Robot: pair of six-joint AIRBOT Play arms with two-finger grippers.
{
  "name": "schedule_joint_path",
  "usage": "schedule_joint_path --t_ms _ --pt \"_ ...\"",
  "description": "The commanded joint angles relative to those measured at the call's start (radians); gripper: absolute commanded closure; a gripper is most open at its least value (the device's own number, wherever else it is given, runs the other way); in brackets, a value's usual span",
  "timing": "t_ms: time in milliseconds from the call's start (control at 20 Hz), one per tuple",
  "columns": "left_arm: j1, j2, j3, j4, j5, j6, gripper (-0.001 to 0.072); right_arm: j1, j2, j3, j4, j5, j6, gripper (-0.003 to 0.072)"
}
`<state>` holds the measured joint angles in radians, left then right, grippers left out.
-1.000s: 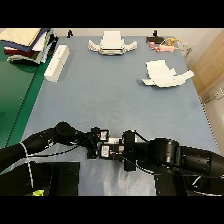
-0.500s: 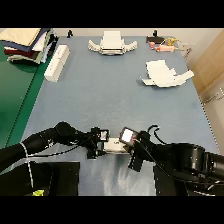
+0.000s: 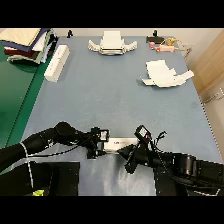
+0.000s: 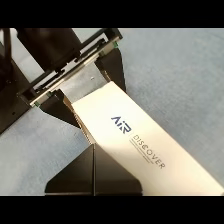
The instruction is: Fold the box.
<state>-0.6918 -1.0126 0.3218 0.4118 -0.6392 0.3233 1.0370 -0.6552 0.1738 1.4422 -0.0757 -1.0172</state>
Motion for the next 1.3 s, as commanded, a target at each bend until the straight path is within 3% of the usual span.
schedule_joint_path --t_ms 0,150,400,550,1250 --pt "0.0 0.001 0.0 0.0 0.0 0.001 0.0372 0.002 -0.047 -0.018 -0.007 0.054 0.03 0.0685" --pt "0.0 0.001 0.0 0.0 0.0 0.001 0.0372 0.002 -0.027 -0.015 -0.006 0.096 0.031 0.0684" --pt "0.0 0.001 0.0 0.0 0.0 0.001 0.0372 -0.014 0.048 -0.011 -0.025 0.061 0.03 0.0684" --pt "0.0 0.001 0.0 0.0 0.0 0.001 0.0372 -0.062 0.016 -0.011 -0.077 -0.003 0.03 0.0684" --pt "0.0 0.001 0.0 0.0 0.0 0.001 0.0372 -0.069 -0.058 -0.05 -0.076 0.008 0.034 0.0684"
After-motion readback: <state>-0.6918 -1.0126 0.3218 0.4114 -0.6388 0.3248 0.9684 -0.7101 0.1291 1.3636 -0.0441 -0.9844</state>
